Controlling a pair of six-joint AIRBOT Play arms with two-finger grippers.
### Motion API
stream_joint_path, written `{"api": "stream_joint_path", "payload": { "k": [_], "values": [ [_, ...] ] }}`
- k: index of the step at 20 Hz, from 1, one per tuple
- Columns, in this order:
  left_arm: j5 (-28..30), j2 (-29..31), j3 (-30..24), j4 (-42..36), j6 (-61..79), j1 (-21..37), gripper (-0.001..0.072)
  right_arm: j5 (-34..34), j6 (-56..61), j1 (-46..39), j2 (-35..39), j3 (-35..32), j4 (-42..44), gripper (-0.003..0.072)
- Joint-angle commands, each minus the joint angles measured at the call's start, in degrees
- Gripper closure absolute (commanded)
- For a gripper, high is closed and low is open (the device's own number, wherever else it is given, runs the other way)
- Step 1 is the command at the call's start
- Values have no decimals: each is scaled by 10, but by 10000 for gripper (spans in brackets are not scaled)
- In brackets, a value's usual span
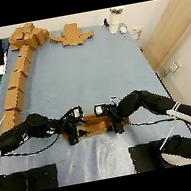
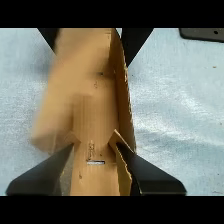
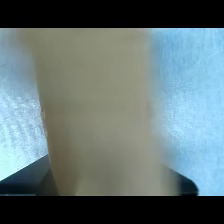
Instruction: Fold the box.
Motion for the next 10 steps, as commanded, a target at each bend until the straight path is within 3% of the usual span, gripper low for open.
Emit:
{"api": "stream_joint_path", "payload": {
  "k": [1,6,7,8,9,10],
  "values": [
    [-3,-5,-1,-1,0,0,283,0,0,0,0,0,0,240],
    [-12,-9,-1,0,0,0,286,0,0,0,0,0,0,240],
    [-12,-8,-1,2,-3,0,375,0,0,0,0,0,0,240],
    [-12,-7,-1,7,-5,1,551,0,0,0,0,0,0,240],
    [-11,-1,-1,18,-12,1,653,0,0,0,0,0,0,239],
    [-7,9,-1,33,-35,2,697,0,0,0,0,0,0,240]
  ]
}}
